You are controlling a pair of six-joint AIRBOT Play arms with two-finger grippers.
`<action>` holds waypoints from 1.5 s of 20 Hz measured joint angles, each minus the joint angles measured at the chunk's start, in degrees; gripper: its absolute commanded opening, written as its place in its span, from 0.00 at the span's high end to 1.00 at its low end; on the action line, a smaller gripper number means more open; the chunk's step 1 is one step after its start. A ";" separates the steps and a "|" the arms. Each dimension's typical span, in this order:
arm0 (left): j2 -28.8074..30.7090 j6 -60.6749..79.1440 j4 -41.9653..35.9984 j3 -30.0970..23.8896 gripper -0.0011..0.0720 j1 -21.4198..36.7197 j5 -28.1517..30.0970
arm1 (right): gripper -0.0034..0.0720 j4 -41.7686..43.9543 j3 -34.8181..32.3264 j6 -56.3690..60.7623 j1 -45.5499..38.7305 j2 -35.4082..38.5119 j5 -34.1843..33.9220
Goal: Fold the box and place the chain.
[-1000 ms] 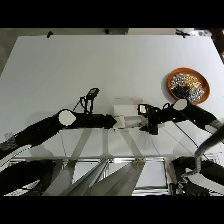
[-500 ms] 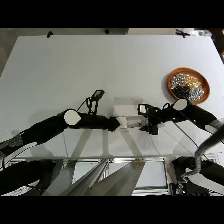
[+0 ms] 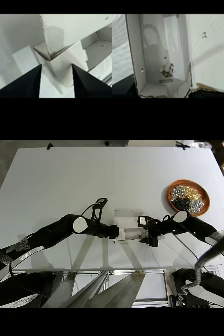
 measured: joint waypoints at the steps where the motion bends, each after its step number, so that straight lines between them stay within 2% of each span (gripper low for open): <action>1: -0.50 -3.08 2.99 1.46 0.41 -0.22 -1.84 | 0.35 0.00 0.00 0.00 0.00 0.00 -0.02; 4: -2.47 -9.49 9.31 5.51 0.41 -1.68 -6.21 | 0.35 0.00 0.00 -0.02 0.00 0.00 -0.02; 14: -10.32 -24.22 21.40 18.58 0.41 -5.64 -20.68 | 0.35 0.00 0.00 -0.02 0.00 0.00 -0.02; 19: -14.08 -31.41 24.20 23.89 0.41 -6.56 -28.22 | 0.35 0.02 0.00 -0.04 0.00 0.00 -0.04; 26: -19.15 -40.17 23.39 27.71 0.43 -8.02 -30.05 | 0.35 0.00 0.00 -0.09 0.00 0.00 -0.02; 30: -20.94 -42.66 23.63 28.11 0.63 -8.96 -29.77 | 0.35 0.00 0.00 -0.07 0.00 0.00 -0.02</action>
